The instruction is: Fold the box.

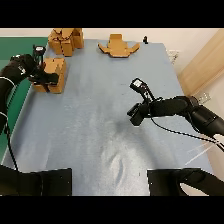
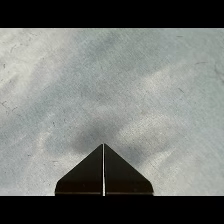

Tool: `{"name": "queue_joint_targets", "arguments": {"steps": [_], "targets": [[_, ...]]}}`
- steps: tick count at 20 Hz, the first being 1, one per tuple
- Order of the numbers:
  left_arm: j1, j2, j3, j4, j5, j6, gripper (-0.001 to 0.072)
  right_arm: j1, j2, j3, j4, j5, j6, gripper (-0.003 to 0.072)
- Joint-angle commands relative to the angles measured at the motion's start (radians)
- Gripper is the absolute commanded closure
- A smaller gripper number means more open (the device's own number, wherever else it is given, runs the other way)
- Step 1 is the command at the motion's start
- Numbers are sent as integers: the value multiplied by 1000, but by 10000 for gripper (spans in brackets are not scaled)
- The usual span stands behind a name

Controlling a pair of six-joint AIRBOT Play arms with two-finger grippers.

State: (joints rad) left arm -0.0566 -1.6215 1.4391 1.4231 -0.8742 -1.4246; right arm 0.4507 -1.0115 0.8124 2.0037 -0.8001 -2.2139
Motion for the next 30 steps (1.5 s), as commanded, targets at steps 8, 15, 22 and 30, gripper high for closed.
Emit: {"name": "queue_joint_targets", "arguments": {"steps": [8,15,22,30], "targets": [[0,-34,14,-56,-54,94,318,0,-5,0,0,7,0,681],[0,-32,15,-62,-50,97,41,0,-5,0,1,7,0,681],[2,26,31,-53,-45,109,40,0,-5,-5,1,6,6,681],[0,145,163,-63,-235,119,41,0,-5,-5,2,6,43,681]]}}
